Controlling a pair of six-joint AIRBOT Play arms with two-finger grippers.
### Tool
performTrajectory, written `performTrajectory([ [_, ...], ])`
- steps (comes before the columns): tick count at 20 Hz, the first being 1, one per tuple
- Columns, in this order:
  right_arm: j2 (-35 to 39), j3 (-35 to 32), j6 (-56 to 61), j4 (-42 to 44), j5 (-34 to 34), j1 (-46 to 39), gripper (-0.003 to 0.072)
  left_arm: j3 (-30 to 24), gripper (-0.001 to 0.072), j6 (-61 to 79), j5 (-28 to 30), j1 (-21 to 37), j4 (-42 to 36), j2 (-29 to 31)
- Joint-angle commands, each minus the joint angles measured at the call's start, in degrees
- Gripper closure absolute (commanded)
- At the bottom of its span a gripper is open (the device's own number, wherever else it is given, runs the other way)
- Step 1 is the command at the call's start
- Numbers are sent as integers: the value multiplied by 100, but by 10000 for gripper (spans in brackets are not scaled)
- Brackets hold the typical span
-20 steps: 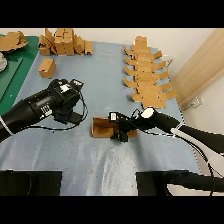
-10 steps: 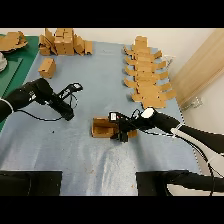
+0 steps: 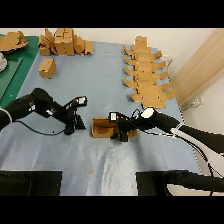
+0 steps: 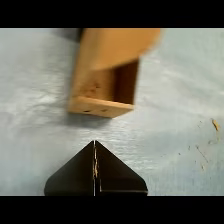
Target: Fold the box.
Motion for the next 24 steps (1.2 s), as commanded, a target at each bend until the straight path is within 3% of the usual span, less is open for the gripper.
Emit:
performTrajectory([
  [1,-2,2,2,4,7,-2,106,-922,697,1241,905,-85,-219,474],
  [2,0,2,2,2,7,-2,105,-962,530,1241,981,-85,-236,457],
  [3,-2,2,2,4,9,-2,105,-966,214,1176,1025,-87,-328,457],
  [4,0,2,2,4,7,-2,105,-964,93,1154,1069,-85,-479,457],
  [6,0,2,2,4,4,-2,105,-953,88,1174,1099,-166,-660,457],
  [7,0,2,2,2,7,-2,105,-949,22,1202,1244,-313,-782,457],
  [10,0,2,2,4,9,-2,105,-949,21,1158,2306,-898,-1202,457],
  [12,0,2,2,7,22,0,105,-944,22,1137,2605,-1182,-1255,457],
  [24,0,2,2,-22,326,-2,105,-833,22,1222,2496,-1300,-1327,26],
])
